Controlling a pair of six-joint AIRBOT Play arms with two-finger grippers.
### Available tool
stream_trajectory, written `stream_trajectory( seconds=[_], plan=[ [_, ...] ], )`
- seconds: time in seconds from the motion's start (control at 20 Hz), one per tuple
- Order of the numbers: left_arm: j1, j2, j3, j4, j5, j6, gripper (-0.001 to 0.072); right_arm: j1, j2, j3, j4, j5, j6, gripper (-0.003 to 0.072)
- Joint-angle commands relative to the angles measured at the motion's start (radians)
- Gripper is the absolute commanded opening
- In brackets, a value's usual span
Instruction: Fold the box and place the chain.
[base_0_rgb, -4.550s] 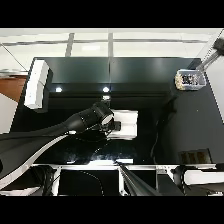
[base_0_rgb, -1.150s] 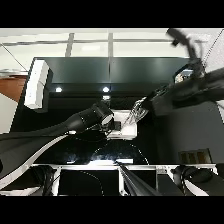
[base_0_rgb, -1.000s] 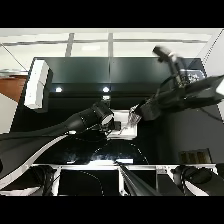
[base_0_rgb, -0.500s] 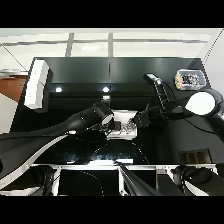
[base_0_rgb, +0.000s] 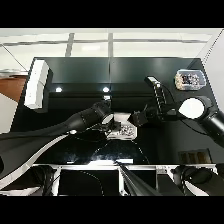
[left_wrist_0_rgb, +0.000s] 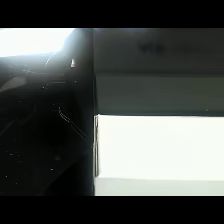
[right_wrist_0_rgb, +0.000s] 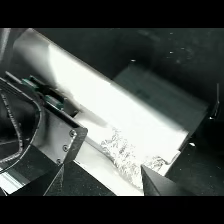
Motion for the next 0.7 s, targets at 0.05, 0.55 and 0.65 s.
stream_trajectory(
  seconds=[0.05, 0.55, 0.65],
  plan=[
    [0.000, -0.002, -0.001, -0.004, 0.001, -0.003, 0.0029, -0.121, 0.057, 0.011, -0.094, 0.069, -0.018, 0.0567],
    [0.000, -0.002, -0.001, -0.004, 0.009, -0.032, 0.0030, -0.333, 0.146, 0.011, -0.139, 0.179, -0.024, 0.0567],
    [0.000, -0.002, -0.001, -0.004, 0.008, -0.032, 0.0030, -0.333, 0.146, 0.011, -0.140, 0.180, -0.024, 0.0567]
  ],
)
